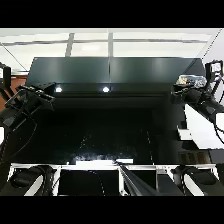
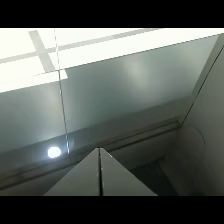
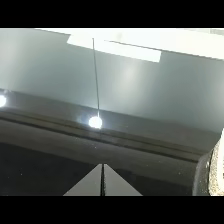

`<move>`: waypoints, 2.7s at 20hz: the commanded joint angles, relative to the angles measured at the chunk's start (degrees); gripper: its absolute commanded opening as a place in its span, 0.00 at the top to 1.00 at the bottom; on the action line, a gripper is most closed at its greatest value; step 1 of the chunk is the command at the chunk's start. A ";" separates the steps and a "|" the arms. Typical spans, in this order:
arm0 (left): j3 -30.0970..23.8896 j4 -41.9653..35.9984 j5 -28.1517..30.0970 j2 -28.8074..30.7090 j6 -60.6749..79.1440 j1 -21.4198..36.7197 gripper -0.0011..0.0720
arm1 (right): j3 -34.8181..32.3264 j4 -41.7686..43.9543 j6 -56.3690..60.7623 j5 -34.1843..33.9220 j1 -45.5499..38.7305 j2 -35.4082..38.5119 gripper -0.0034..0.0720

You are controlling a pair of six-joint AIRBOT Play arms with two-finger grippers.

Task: Fold the box and place the chain.

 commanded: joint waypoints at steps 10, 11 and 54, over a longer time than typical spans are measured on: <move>-0.02 0.00 0.00 -0.02 0.00 -0.04 0.95 | -0.02 0.02 0.02 0.00 -0.04 0.02 0.93; -0.02 0.00 0.00 -0.02 0.00 -0.04 0.95 | -0.02 0.02 0.00 0.00 -0.04 0.02 0.93; -0.02 -1.57 -1.75 -9.73 -8.59 -0.07 0.01 | 34.03 -19.47 -13.90 45.11 -65.85 -46.23 0.23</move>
